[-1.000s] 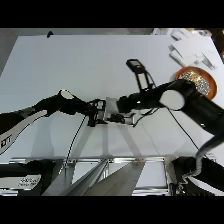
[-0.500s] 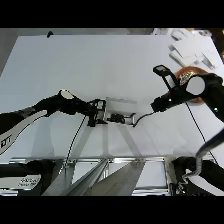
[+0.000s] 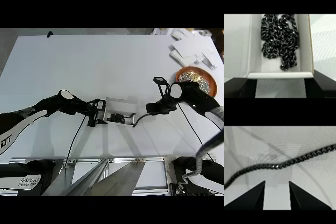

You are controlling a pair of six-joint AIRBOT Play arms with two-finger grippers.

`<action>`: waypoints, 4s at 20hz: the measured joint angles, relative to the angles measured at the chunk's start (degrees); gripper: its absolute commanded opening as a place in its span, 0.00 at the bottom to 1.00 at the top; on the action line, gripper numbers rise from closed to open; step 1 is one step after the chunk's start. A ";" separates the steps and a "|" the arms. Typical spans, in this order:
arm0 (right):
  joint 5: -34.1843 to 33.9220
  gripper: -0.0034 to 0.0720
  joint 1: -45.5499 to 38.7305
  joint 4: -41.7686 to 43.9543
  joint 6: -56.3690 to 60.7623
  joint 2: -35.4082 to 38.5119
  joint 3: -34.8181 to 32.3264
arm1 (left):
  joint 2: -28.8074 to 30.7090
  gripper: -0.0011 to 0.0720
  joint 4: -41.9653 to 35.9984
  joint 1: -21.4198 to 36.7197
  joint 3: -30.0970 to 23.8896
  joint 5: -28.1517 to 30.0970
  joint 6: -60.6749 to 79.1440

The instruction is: Fold the box and place the chain.

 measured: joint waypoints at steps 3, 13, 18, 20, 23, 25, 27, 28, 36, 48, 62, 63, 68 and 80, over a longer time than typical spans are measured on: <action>-1.60 0.33 0.33 -3.32 4.90 -0.44 -0.11 | 0.00 0.06 0.00 0.00 0.00 0.00 -0.02; -4.98 0.45 0.46 -8.79 9.84 -2.01 -0.13 | 0.00 0.06 0.00 0.00 0.00 0.00 -0.02; -5.38 0.22 0.46 -9.97 10.05 -4.48 -0.13 | 0.00 0.06 0.00 0.00 0.00 0.00 0.00; -5.44 0.07 0.46 -9.94 10.19 -5.05 -0.11 | 0.00 0.06 0.00 0.00 0.00 0.00 0.00; -4.90 0.06 0.50 -10.12 9.16 -4.96 -0.15 | 0.00 0.06 0.00 0.00 0.00 0.00 0.00; -2.69 0.06 0.59 -10.21 7.80 -3.37 -0.22 | 0.00 0.06 0.00 0.00 0.00 0.00 0.00; -2.10 0.06 0.92 -10.16 6.56 -0.15 -0.22 | 0.00 0.06 -0.02 0.00 0.00 0.00 0.00; -1.05 0.06 1.27 -10.14 5.92 1.84 -0.22 | 0.00 0.06 0.00 0.00 0.00 0.00 0.00; -5.75 0.06 9.42 4.59 2.62 23.08 -0.22 | 0.00 0.06 0.00 0.00 0.00 0.00 0.00; -28.96 0.06 25.49 18.08 2.45 28.24 -0.22 | 0.00 0.06 -0.02 0.00 0.00 0.00 0.00; -23.17 0.27 27.82 10.80 8.79 14.14 -0.22 | 0.00 0.06 0.00 0.00 0.00 0.00 -0.02; -22.58 0.41 27.63 10.34 9.40 13.62 -0.15 | 0.00 0.06 0.00 0.00 0.00 0.00 -0.02; -16.26 0.09 22.12 9.53 7.61 15.21 3.32 | 0.00 0.06 0.00 0.00 0.00 0.00 -0.02; -1.05 0.55 -4.74 -6.95 0.00 9.62 6.84 | 0.00 0.06 0.00 0.00 0.00 0.00 -0.02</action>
